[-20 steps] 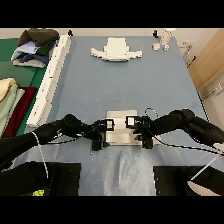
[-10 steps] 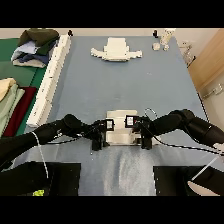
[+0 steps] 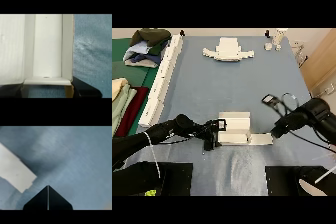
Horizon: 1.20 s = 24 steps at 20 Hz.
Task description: Fold the box.
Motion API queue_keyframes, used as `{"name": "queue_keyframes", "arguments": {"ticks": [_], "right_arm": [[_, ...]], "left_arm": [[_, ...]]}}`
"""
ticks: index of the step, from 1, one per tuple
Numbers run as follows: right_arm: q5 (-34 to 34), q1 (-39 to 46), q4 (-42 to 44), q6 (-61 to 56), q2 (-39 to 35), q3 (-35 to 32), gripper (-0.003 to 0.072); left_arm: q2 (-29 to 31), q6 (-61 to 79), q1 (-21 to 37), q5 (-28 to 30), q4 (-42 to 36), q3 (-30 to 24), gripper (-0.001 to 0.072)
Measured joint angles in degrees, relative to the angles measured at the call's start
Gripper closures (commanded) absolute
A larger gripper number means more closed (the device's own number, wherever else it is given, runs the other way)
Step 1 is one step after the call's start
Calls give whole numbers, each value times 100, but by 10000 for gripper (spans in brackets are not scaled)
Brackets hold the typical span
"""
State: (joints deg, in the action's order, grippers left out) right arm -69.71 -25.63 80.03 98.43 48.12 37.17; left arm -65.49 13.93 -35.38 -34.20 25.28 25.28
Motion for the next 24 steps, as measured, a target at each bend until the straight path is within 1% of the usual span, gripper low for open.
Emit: {"name": "queue_keyframes", "arguments": {"ticks": [1, 3, 4, 6, 8, 9, 10, 14, 21, 24], "right_arm": [[-96, 380, -81, -411, 55, 20, 683], [-302, 1283, 299, -868, 295, 13, 683], [-341, 1742, 706, -885, 455, -22, 683], [-431, 2618, 1902, -505, 852, -133, 683], [-448, 3217, 2861, -35, 1211, -267, 683], [-446, 3383, 3195, 144, 1351, -334, 683], [-426, 3499, 3532, 328, 1471, -413, 683], [-271, 3692, 4404, 870, 1709, -693, 683], [-164, 3740, 5257, 1386, 1786, -1034, 683], [-138, 3504, 5484, 1460, 1786, -1067, 683]], "left_arm": [[0, 0, 0, 0, 0, 0, 288], [0, 0, 0, 0, 0, 0, 288], [0, 0, 0, 0, 0, 0, 288], [0, 0, 0, 0, 0, 0, 288], [0, 0, 0, 0, 0, 0, 288], [0, 0, 0, 0, 0, 0, 288], [0, 0, 0, 0, 0, 0, 288], [0, -2, 0, 2, 0, 0, 288], [0, -2, 0, 4, 0, 0, 288], [0, 0, 0, 4, 0, 0, 288]]}}
